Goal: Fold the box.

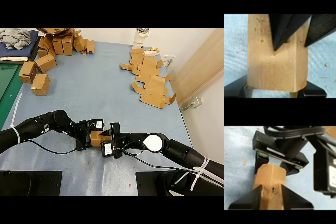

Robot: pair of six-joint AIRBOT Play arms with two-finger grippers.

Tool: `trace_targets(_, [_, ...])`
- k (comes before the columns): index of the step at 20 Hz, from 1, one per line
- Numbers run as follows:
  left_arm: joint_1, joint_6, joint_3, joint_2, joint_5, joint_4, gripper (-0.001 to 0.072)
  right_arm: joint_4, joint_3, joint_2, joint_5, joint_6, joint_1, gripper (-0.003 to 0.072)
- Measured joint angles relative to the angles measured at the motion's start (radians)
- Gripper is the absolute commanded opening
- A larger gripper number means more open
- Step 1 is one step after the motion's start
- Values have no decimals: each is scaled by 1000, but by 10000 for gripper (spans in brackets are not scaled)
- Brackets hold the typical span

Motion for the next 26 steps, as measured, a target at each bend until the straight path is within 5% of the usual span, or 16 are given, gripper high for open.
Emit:
trace_targets(13, [0,0,0,0,2,0,587,-3,3,-6,-61,8,-2,426])
trace_targets(16, [0,0,0,0,2,0,588,-13,3,-11,-68,14,-2,333])
trace_targets(18, [0,0,0,0,2,0,588,-27,3,-12,-71,16,-2,158])
trace_targets(26, [0,0,0,0,2,0,588,-49,3,-13,-62,19,-2,159])
